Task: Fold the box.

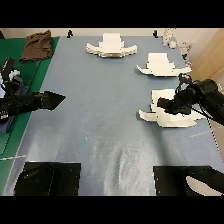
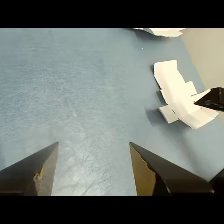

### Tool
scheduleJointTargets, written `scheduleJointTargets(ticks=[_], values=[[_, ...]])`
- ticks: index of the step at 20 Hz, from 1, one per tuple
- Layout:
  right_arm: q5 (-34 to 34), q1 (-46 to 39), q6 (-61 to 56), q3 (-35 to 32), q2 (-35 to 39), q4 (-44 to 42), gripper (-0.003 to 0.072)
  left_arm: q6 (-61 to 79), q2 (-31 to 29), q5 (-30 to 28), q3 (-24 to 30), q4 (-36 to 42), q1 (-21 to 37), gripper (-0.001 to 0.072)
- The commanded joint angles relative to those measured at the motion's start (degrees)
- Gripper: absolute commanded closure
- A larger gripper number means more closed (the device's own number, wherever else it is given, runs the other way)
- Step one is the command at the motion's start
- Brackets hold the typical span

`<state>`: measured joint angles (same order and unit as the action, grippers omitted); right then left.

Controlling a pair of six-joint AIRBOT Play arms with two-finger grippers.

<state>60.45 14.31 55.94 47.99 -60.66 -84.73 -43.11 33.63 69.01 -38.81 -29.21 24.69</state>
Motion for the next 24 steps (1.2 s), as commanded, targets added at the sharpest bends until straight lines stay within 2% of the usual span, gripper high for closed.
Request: scheduleJointTargets(ticks=[1,2,4,7,8,9,11,13,15,17,20,24], values=[[0.98,-0.31,1.79,0.96,-0.22,-1.42,0.0614,-3.23,0.48,1.33,0.00,0.94,-0.09,0.0020],[2.40,-1.44,3.89,2.32,-0.50,0.70,0.0568,-4.26,1.60,4.04,0.00,0.96,-0.17,0.0021],[7.89,-7.65,7.23,7.98,-2.73,5.18,0.0568,-5.40,5.44,9.03,0.00,0.98,-2.23,0.0020],[15.52,-22.60,16.94,18.29,-8.44,5.05,0.0551,-7.06,11.63,8.87,0.00,1.95,-10.34,0.0020],[17.03,-27.28,19.93,20.83,-10.43,4.26,0.0408,-7.54,13.33,7.39,-0.02,2.82,-13.42,0.0020],[18.25,-32.06,23.56,23.15,-12.48,2.75,0.0314,-7.56,15.06,5.60,-0.09,4.00,-16.72,0.0021],[18.93,-40.19,29.64,25.94,-16.00,-1.73,0.0312,-7.50,17.42,1.22,-0.11,6.58,-21.73,0.0020],[19.91,-48.39,37.94,28.20,-20.24,-10.21,0.0311,-7.48,18.14,-4.17,-0.11,7.23,-24.61,0.0021],[22.53,-54.86,44.74,30.88,-25.24,-19.61,0.0312,-7.50,18.12,-7.80,-0.11,7.34,-25.42,0.0020],[25.94,-59.67,48.96,33.77,-30.27,-26.67,0.0312,-7.50,18.12,-8.63,-0.11,7.41,-25.42,0.0021],[28.20,-63.06,54.31,35.12,-35.34,-31.69,0.0312,-7.50,18.12,-9.03,-0.11,7.39,-25.42,0.0020],[32.37,-63.17,60.30,35.15,-41.18,-38.21,0.0311,-7.50,18.12,-9.03,-0.11,7.67,-25.42,0.0020]])
